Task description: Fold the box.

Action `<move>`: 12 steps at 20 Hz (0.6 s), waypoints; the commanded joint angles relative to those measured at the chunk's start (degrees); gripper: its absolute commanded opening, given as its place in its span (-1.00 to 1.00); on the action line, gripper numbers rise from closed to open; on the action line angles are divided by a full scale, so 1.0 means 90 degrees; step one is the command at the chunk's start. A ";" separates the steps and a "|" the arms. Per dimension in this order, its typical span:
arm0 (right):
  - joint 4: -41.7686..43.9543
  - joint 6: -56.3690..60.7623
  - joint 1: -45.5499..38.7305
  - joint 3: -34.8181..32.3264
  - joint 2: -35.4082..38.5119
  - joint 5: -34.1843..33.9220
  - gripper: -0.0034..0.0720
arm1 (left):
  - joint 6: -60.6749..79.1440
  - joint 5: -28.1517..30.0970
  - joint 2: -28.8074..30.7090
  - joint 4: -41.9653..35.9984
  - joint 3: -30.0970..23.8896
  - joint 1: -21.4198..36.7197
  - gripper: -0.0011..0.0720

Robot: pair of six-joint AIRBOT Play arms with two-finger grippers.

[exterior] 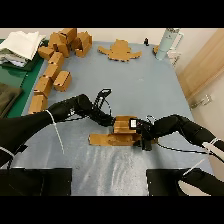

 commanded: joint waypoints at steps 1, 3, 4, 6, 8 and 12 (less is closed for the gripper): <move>-0.0002 0.0002 0.0002 0.0002 0.0002 -0.0002 0.51 | 0.0903 -0.0277 0.0228 0.0576 -0.0216 -0.0027 -0.95; 0.0000 0.0002 0.0002 0.0002 0.0002 -0.0002 0.51 | 0.1025 -0.0245 0.0639 0.0954 -0.0590 -0.0036 -0.95; 0.0000 0.0002 0.0002 0.0002 0.0002 -0.0007 0.51 | 0.1251 -0.0253 0.0957 0.0988 -0.0850 -0.0039 -0.95; -0.0002 0.0002 0.0002 0.0002 0.0002 -0.0007 0.51 | 0.1894 -0.0384 0.1688 0.0974 -0.1333 -0.0070 -0.95; -0.0005 0.0002 0.0002 0.0002 0.0002 -0.0007 0.51 | 0.2577 -0.0568 0.2409 0.0974 -0.1659 -0.0068 -0.93; -0.0024 0.0002 0.0002 0.0002 0.0002 -0.0007 0.51 | 0.3184 -0.0590 0.2856 0.0782 -0.1826 -0.0068 0.84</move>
